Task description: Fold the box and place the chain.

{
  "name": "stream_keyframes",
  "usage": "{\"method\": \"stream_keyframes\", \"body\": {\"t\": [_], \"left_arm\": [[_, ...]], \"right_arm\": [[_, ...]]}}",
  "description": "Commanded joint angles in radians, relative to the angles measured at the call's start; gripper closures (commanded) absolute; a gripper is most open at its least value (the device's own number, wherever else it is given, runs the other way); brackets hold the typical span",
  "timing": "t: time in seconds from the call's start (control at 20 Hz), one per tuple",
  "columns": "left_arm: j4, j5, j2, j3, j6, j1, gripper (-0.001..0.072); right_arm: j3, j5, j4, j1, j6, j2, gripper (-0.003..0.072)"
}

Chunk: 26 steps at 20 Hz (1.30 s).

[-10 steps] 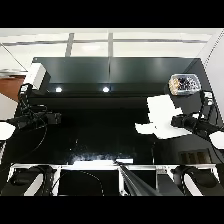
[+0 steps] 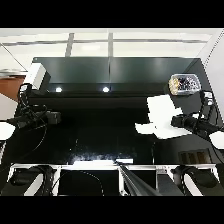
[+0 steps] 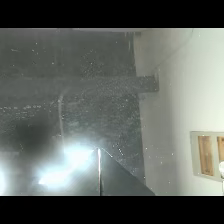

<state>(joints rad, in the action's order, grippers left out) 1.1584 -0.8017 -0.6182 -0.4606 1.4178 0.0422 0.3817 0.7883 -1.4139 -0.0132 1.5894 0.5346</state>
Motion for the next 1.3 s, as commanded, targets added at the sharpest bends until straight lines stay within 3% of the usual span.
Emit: {"method": "stream_keyframes", "body": {"t": [0.0,0.25,0.45,0.5,0.55,0.6,0.7,0.8,0.95,1.05,1.15,1.25], "left_arm": [[0.0,0.017,0.001,0.0,0.0,0.001,0.068],[0.0,0.048,0.0,0.001,0.0,0.001,0.068],[-0.031,0.074,0.0,0.001,0.0,0.002,0.0678],[-0.053,0.097,0.0,0.001,0.0,0.002,0.0617],[-0.084,0.123,0.0,0.001,0.0,0.002,0.0324],[-0.115,0.148,0.0,0.001,0.0,0.002,0.0002],[-0.156,0.164,0.0,0.001,-0.001,0.003,0.0004],[-0.156,0.151,0.0,0.001,-0.001,0.003,0.0004],[-0.154,0.126,0.0,0.001,-0.001,0.003,0.0003],[-0.153,0.125,-0.002,0.001,-0.002,0.003,0.0004],[-0.153,0.124,-0.003,0.001,-0.002,0.003,0.0004],[-0.153,0.124,-0.003,0.001,-0.002,0.003,0.0004]], "right_arm": [[0.0,0.0,0.0,-0.001,0.0,-0.001,0.0649],[-0.001,-0.008,0.004,-0.001,0.0,-0.001,0.0649],[-0.001,-0.103,0.029,-0.001,0.001,0.0,0.0647],[-0.001,-0.121,0.037,-0.001,0.001,0.0,0.0587],[0.0,-0.146,0.036,-0.001,0.001,0.002,0.0153],[0.002,-0.163,0.019,0.0,0.003,0.003,-0.0021],[0.066,-0.111,-0.145,0.061,0.079,0.032,-0.0021],[0.172,-0.064,-0.323,0.224,0.148,0.102,-0.002],[0.343,-0.064,-0.322,0.594,0.146,0.312,-0.002],[0.453,0.024,-0.153,0.813,0.099,0.481,-0.002],[0.558,0.197,0.135,0.972,-0.165,0.649,-0.002],[0.672,0.544,0.51,1.071,-0.521,0.844,-0.002]]}}
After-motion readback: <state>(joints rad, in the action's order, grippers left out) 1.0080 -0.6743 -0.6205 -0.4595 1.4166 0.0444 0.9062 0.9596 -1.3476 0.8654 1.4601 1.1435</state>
